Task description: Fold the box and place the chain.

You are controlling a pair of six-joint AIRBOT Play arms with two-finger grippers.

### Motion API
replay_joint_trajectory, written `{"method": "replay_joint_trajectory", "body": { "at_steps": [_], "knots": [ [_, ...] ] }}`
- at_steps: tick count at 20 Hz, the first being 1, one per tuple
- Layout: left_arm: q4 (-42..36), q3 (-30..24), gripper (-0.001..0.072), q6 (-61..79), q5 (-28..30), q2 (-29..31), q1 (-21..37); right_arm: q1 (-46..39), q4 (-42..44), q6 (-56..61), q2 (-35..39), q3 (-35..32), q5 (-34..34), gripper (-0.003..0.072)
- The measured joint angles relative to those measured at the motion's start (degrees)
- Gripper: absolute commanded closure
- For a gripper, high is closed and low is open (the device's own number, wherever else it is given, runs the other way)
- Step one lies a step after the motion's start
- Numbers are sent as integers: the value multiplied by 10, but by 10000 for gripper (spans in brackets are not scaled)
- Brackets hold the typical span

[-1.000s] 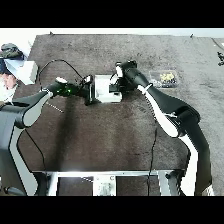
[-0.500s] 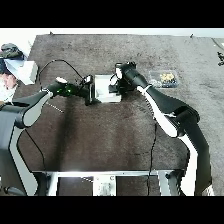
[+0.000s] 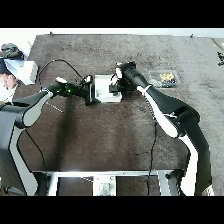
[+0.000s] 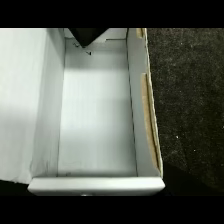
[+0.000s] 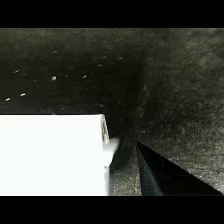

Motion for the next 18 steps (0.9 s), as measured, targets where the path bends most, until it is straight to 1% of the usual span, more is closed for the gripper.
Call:
{"method": "replay_joint_trajectory", "body": {
  "at_steps": [7, 13, 15, 18],
  "knots": [
    [0, 0, 220, 0, 0, 0, 0, 0, 12, -10, 10, 0, 4, 245],
    [0, 0, 220, 0, 0, 0, 0, -2, 4, -59, 66, 0, 0, 247],
    [0, 0, 220, 0, 0, 0, 0, -10, -15, -90, 94, 0, -16, 248],
    [0, 0, 220, 0, 0, 0, 0, -38, -40, -130, 136, 0, -65, 248]
  ]
}}
